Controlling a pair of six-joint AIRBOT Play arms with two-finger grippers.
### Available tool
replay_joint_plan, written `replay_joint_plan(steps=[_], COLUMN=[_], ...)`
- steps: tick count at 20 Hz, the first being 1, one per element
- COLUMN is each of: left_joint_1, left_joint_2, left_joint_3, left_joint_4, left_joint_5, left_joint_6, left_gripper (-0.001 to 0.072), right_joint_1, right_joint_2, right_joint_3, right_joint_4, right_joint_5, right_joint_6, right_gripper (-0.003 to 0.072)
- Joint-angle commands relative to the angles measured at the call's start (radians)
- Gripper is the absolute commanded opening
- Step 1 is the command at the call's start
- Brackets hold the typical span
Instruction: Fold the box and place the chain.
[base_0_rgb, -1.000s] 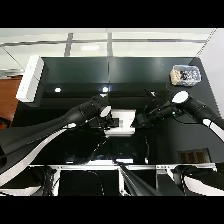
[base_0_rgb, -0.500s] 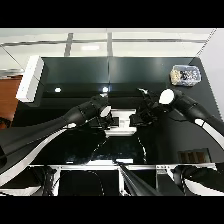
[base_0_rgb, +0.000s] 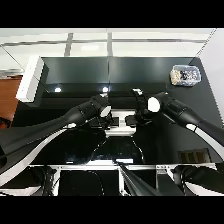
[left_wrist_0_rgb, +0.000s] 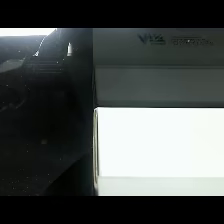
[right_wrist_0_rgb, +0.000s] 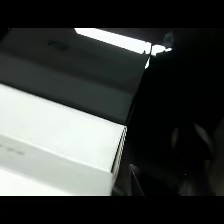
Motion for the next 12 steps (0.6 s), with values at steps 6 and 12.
replay_joint_plan(steps=[6,12], left_joint_1=[0.000,0.000], left_joint_2=[-0.001,-0.001], left_joint_3=[0.001,0.001], left_joint_4=[0.000,0.001], left_joint_5=[-0.001,0.001], left_joint_6=[0.000,0.000], left_gripper=[0.0029,0.0029], right_joint_1=[0.082,0.082], right_joint_2=[-0.031,-0.061], right_joint_3=[0.003,0.003], right_joint_4=[-0.179,-0.089], right_joint_5=[-0.018,-0.011], right_joint_6=[0.314,0.341], right_gripper=[0.0353,0.0316])
